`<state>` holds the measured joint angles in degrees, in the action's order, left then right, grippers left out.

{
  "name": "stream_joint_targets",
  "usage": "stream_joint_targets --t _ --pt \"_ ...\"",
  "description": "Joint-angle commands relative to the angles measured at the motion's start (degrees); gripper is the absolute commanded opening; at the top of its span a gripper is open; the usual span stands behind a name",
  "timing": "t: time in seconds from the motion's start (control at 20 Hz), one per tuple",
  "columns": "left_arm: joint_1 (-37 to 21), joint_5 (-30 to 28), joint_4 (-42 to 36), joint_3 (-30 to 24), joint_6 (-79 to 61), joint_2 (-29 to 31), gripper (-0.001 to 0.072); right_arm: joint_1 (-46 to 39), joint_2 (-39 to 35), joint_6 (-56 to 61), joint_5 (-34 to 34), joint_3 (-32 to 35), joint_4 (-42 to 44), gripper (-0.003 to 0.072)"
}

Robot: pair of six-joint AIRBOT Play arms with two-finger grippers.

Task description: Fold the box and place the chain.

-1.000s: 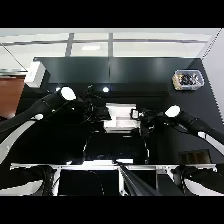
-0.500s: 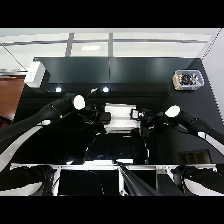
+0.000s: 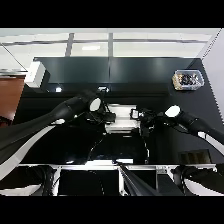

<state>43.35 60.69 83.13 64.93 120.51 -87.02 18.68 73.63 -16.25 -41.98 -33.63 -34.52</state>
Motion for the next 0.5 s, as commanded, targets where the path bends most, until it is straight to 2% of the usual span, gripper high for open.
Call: stream_joint_targets --t 0.0,0.3,0.35,0.45 --pt "2.75 4.15 2.97 4.48 5.2 -4.0 0.0482 0.07 0.02 0.02 -0.04 0.02 0.02 0.0476" --pt "3.06 3.85 2.4 5.01 8.98 -4.72 0.0482 0.07 0.02 0.02 -0.28 0.02 0.04 0.0476" --pt "3.06 3.8 1.55 5.01 9.03 -4.76 0.0451 0.07 0.02 0.04 -0.48 0.02 0.04 0.0476" --pt "3.06 3.5 1.49 5.01 10.05 -4.76 0.0239 0.07 0.02 0.24 -0.48 0.02 0.04 0.0476"
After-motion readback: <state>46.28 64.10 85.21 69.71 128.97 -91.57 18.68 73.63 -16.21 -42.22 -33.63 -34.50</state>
